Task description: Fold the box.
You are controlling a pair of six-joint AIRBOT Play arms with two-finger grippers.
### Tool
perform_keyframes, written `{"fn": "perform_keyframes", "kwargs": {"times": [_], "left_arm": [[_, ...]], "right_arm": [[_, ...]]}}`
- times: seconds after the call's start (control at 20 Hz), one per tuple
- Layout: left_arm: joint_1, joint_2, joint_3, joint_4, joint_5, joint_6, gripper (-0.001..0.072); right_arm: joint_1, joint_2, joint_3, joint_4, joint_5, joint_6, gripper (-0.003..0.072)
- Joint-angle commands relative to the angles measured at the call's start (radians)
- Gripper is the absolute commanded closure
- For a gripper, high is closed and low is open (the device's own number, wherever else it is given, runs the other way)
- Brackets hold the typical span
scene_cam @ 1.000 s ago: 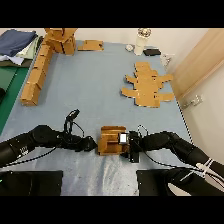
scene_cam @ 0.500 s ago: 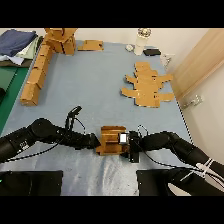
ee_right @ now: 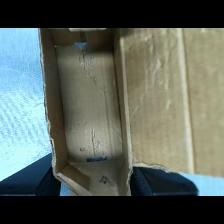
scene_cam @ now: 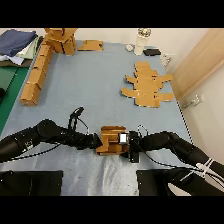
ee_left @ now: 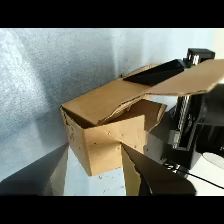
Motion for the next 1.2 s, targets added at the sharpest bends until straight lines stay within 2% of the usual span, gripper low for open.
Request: {"fn": "perform_keyframes", "kwargs": {"times": [0.0,0.1,0.25,0.4,0.7,0.85,1.15], "left_arm": [[-0.011,-0.003,0.020,0.047,0.020,-0.077,0.0182],[-0.050,-0.010,0.052,0.136,0.030,-0.157,0.0182],[-0.138,-0.065,0.124,0.351,0.023,-0.348,0.0182],[-0.204,-0.132,0.201,0.510,-0.026,-0.510,0.0182],[-0.303,-0.235,0.335,0.740,-0.129,-0.772,0.0182],[-0.347,-0.276,0.374,0.840,-0.200,-0.919,0.0183],[-0.412,-0.372,0.455,0.914,-0.216,-1.065,0.0184]], "right_arm": [[0.001,0.000,0.001,0.000,0.000,0.000,0.0176],[0.001,0.000,0.001,0.000,0.000,0.000,0.0176],[0.001,0.000,0.001,0.000,0.000,0.000,0.0176],[0.001,0.000,0.001,0.000,0.000,0.000,0.0177],[0.001,0.000,0.001,0.000,0.000,0.000,0.0176],[0.001,0.000,0.001,0.000,0.000,0.000,0.0177],[0.001,0.000,0.001,0.000,0.000,0.000,0.0176]]}}
